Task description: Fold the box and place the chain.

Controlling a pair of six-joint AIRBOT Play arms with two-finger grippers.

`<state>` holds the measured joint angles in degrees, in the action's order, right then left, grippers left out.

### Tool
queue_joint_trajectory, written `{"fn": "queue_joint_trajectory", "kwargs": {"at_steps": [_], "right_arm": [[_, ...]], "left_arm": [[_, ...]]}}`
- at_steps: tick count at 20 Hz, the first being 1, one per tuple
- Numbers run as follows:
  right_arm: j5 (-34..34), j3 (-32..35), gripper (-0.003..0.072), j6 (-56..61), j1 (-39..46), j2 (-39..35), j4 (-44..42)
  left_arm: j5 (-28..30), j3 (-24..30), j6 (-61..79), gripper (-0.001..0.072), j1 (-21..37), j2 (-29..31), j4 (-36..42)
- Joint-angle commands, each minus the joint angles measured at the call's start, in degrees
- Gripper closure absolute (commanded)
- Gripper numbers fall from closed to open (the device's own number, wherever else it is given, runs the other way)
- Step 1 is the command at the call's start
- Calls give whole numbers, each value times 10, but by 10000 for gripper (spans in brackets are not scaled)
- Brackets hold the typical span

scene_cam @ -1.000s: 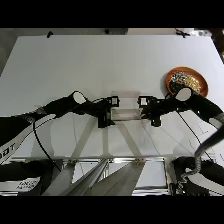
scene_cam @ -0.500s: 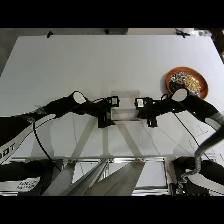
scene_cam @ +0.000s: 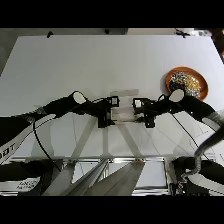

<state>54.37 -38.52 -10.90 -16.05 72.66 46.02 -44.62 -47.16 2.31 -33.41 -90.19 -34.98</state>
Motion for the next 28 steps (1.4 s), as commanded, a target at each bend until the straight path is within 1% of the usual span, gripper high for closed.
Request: {"fn": "queue_joint_trajectory", "kwargs": {"at_steps": [1, 2, 4, 5, 7, 8, 9, 10, 11, 13, 15, 17, 19, 21, 25, 28], "right_arm": [[-2, 0, 326, -1, 0, -39, -23], [-1, 0, 329, 2, 2, -62, -12], [12, 0, 399, 37, 23, -106, -8], [19, 0, 399, 80, 40, -125, -8], [28, 0, 400, 211, 84, -161, -7], [35, 0, 441, 277, 108, -173, -7], [43, 0, 581, 353, 135, -182, -2], [54, 0, 676, 431, 163, -185, 10], [63, 0, 676, 507, 188, -185, 28], [68, 0, 676, 655, 231, -184, 97], [66, 0, 676, 741, 258, -181, 158], [64, 4, 676, 765, 262, -160, 163], [63, 18, 676, 764, 248, -118, 140], [62, 21, 676, 764, 224, -66, 139], [60, 21, 676, 734, 184, 27, 87], [62, 21, 676, 704, 176, 62, 41]], "left_arm": [[0, 0, 0, 538, 0, 0, 0], [0, 0, 0, 538, 0, 0, 0], [0, 0, 0, 538, 0, 0, 0], [0, 0, 0, 538, 0, 0, 0], [0, 0, 0, 538, 0, 0, 0], [0, 0, 0, 538, 0, 0, 0], [0, 0, 0, 538, 0, 0, 0], [0, 0, 0, 538, 0, 0, 0], [0, 0, 0, 538, 0, 0, 0], [0, 0, 0, 538, 0, 0, 0], [0, 0, 0, 538, 0, 0, 0], [0, 0, 0, 538, 0, 0, 0], [0, 0, 0, 538, 0, 0, 0], [0, 0, 0, 538, 0, 0, 0], [0, 0, 0, 538, 0, 0, 0], [0, 0, 0, 538, 0, 0, 0]]}}
